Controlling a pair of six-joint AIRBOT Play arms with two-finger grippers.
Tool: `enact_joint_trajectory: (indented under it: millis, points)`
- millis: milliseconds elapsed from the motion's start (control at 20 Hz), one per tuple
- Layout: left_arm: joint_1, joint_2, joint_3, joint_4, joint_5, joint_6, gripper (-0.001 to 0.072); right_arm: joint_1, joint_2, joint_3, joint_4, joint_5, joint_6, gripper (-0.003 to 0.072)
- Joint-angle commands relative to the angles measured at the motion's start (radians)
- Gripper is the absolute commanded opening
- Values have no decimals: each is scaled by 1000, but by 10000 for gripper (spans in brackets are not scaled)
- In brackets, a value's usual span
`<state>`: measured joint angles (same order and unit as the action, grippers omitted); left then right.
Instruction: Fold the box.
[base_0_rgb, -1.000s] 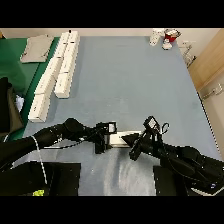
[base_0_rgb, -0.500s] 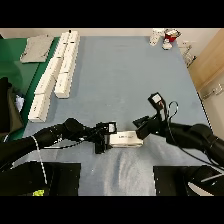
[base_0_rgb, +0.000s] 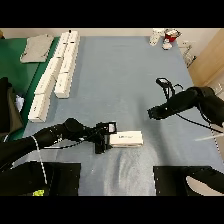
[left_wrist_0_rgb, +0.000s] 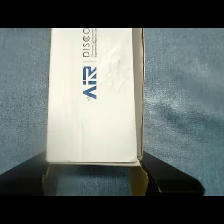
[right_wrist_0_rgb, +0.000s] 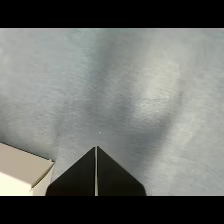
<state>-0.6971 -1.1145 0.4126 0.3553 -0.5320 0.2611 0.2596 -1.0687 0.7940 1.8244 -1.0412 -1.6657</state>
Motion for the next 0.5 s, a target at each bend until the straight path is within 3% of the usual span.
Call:
enact_joint_trajectory:
  millis: [0, 450]
  points:
    - [0, 0, 1, 0, 0, 0, 463, -25, -114, 71, -2, -70, 32, 17]
    - [0, 0, 1, 0, 2, 1, 462, -25, -128, 75, 12, -68, 32, 17]
